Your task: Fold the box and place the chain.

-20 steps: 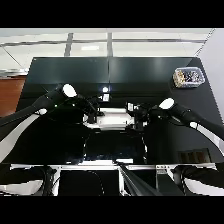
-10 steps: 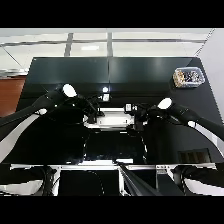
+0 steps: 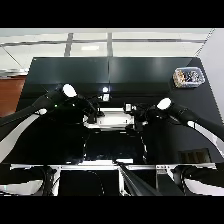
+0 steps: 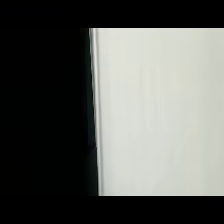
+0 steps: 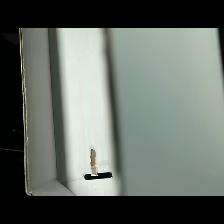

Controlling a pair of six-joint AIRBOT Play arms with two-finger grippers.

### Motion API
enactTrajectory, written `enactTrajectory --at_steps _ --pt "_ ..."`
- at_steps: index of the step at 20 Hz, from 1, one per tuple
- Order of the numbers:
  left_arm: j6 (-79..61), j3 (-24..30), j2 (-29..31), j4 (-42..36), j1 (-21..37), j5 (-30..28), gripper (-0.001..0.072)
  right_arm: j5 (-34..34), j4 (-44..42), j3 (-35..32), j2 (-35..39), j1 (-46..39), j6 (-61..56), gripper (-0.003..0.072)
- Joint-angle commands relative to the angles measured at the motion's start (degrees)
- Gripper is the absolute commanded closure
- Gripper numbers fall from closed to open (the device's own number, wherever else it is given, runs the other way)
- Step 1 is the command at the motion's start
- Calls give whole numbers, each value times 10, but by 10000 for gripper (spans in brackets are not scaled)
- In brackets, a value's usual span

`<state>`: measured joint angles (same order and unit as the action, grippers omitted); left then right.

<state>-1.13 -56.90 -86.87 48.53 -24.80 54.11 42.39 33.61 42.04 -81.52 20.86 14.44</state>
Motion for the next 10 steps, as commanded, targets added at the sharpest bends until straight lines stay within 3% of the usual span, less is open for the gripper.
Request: enactTrajectory --at_steps 1,10 --pt "0 0 0 0 0 4 686 -10 26 1 -2 10 -12 -27" --pt "0 0 0 0 0 4 686 -12 24 1 -2 7 -15 -27"
